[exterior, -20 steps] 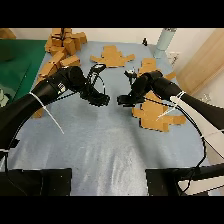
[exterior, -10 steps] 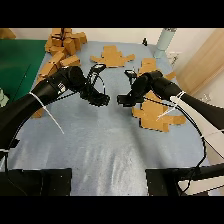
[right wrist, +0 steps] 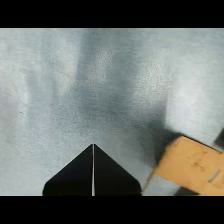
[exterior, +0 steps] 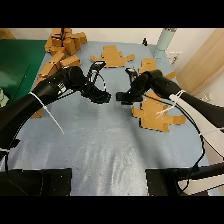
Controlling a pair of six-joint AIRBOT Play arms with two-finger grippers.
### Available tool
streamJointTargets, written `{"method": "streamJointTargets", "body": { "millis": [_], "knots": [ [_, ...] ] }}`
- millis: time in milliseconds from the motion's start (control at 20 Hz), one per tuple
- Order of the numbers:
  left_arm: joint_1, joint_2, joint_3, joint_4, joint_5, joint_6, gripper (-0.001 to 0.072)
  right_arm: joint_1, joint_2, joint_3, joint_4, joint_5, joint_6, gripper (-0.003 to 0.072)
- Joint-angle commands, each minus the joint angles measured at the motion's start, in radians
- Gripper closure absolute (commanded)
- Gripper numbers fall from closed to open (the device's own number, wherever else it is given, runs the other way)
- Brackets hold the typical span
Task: Fold the box.
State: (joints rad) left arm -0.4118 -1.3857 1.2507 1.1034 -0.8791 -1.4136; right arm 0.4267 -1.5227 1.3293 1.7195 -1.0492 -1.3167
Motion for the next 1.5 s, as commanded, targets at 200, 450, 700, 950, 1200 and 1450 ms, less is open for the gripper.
{"method": "streamJointTargets", "body": {
  "millis": [200, 450, 700, 950, 1200, 1450],
  "knots": [
    [-0.001, 0.0, 0.001, -0.032, 0.004, 0.003, 0.0008, -0.388, 0.052, 0.173, -0.554, -0.492, 0.016, 0.0242],
    [-0.001, 0.0, 0.001, -0.039, -0.023, 0.013, 0.0008, -0.752, 0.129, -0.105, -0.256, -0.436, -0.182, 0.0241],
    [-0.001, 0.0, 0.001, -0.09, -0.024, 0.038, 0.0008, -0.869, 0.126, -0.229, 0.037, -0.258, -0.448, 0.0164],
    [0.0, 0.0, 0.001, -0.101, -0.067, 0.038, 0.0008, -0.867, 0.075, -0.233, 0.058, -0.234, -0.521, 0.021],
    [0.0, 0.0, 0.001, -0.128, -0.009, 0.036, 0.0008, -0.847, 0.058, -0.244, 0.321, -0.295, -0.625, 0.0678],
    [0.003, 0.0, 0.001, -0.172, -0.016, 0.084, 0.0007, -0.68, 0.086, -0.292, 0.514, -0.294, -0.617, 0.0683]
  ]
}}
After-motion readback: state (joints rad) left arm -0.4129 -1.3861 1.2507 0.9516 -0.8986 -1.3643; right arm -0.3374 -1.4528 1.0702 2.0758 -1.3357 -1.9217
